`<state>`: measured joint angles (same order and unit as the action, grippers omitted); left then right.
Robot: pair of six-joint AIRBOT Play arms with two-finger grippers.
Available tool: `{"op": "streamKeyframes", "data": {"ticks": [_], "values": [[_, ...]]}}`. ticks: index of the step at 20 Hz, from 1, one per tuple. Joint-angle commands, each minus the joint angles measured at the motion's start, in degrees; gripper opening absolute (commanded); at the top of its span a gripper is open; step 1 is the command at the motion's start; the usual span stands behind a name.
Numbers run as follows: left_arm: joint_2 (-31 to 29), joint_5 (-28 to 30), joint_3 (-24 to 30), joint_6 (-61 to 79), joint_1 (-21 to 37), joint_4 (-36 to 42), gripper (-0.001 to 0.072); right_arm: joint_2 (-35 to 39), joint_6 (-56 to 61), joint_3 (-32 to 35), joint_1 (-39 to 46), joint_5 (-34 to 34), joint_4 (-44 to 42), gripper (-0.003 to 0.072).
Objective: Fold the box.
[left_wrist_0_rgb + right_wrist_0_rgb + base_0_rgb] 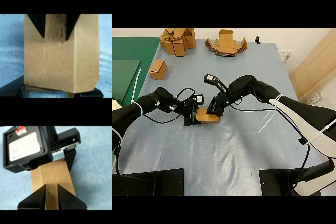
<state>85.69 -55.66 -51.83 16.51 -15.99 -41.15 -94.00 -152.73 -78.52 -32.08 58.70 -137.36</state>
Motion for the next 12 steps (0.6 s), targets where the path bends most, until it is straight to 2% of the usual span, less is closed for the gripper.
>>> {"op": "streamKeyframes", "data": {"ticks": [1, 2, 5, 6, 7, 8, 9, 12], "values": [[0.0, -0.28, 0.02, -0.13, -0.02, 0.0, 0.0355, 0.52, -1.33, -0.35, -0.57, -0.07, 1.11, 0.0411], [0.0, -0.28, 0.02, -0.13, -0.02, 0.0, 0.0355, 1.01, -3.02, -0.35, -0.61, 0.94, 1.73, 0.0549], [0.0, -0.26, 0.02, -0.13, -0.02, 0.0, 0.0355, 2.82, -5.9, -0.33, -1.38, 1.38, 5.16, 0.0549], [0.0, -0.26, 0.02, -0.13, -0.02, 0.0, 0.0355, 3.02, -5.88, -0.35, -1.57, 1.31, 6.67, 0.0537], [0.0, -0.26, 0.02, -0.11, -0.02, 0.0, 0.0355, 2.99, -5.86, -0.33, -1.62, 1.36, 7.26, 0.0483], [0.0, -0.26, 0.02, -0.11, -0.02, 0.0, 0.0355, 2.8, -5.88, -0.33, -1.6, 1.33, 7.93, 0.0397], [0.0, -0.26, 0.02, -0.11, -0.02, 0.0, 0.0355, 2.6, -5.88, -0.33, -1.62, 1.33, 8.17, 0.0359], [0.0, -0.26, 0.02, -0.11, -0.02, 0.0, 0.0355, 2.47, -5.88, -0.33, -1.62, -0.26, 8.66, 0.0347]]}}
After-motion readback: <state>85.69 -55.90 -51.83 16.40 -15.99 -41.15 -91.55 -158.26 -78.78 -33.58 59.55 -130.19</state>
